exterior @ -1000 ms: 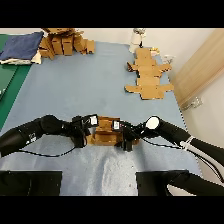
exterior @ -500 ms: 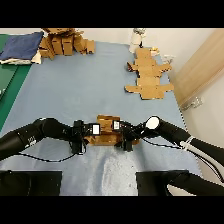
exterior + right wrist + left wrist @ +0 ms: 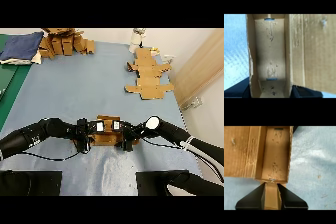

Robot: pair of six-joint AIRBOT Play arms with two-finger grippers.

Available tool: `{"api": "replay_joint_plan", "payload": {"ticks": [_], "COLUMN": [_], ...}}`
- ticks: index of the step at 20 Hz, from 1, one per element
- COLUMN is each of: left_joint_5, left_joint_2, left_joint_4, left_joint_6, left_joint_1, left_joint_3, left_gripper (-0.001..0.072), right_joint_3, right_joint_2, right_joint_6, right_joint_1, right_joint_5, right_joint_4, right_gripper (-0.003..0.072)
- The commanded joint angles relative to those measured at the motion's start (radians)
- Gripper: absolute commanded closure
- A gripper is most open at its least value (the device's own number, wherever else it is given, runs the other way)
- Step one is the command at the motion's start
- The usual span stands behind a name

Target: Fold the box.

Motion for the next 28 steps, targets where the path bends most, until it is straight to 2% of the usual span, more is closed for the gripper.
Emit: {"api": "replay_joint_plan", "payload": {"ticks": [1, 2, 8, 12, 16, 17, 18, 19, 25, 28], "left_joint_5": [0.002, -0.006, 0.011, 0.059, 0.058, 0.057, 0.058, 0.056, 0.046, 0.023], "left_joint_2": [-0.002, -0.004, -0.037, -0.038, -0.052, -0.059, -0.064, -0.064, -0.060, -0.026], "left_joint_4": [-0.046, -0.047, -0.050, -0.061, -0.092, -0.099, -0.107, -0.113, -0.118, -0.118], "left_joint_6": [0.001, 0.001, 0.001, 0.001, 0.002, 0.002, 0.001, 0.001, 0.000, -0.002], "left_joint_1": [-0.006, -0.010, -0.056, -0.056, -0.056, -0.056, -0.056, -0.056, -0.056, -0.056], "left_joint_3": [0.006, 0.007, 0.007, 0.007, 0.007, 0.008, 0.008, 0.008, 0.011, 0.026], "left_gripper": [0.0550, 0.0658, 0.0658, 0.0656, 0.0655, 0.0580, 0.0372, 0.0325, 0.0325, 0.0325], "right_joint_3": [0.000, 0.000, 0.000, 0.000, 0.000, 0.000, 0.000, 0.000, 0.000, 0.000], "right_joint_2": [-0.001, -0.001, -0.001, -0.001, -0.001, -0.001, -0.001, -0.001, -0.001, -0.001], "right_joint_6": [0.000, 0.000, 0.000, 0.000, 0.000, 0.000, 0.000, 0.000, 0.000, 0.001], "right_joint_1": [0.001, 0.001, 0.001, 0.001, 0.001, 0.001, 0.001, 0.001, 0.001, 0.001], "right_joint_5": [-0.001, -0.001, -0.001, -0.001, -0.001, -0.001, 0.000, -0.001, -0.001, -0.001], "right_joint_4": [0.000, 0.000, 0.000, 0.000, 0.000, 0.000, 0.000, 0.000, 0.000, 0.000], "right_gripper": [0.0197, 0.0197, 0.0197, 0.0197, 0.0197, 0.0197, 0.0197, 0.0197, 0.0197, 0.0197]}}
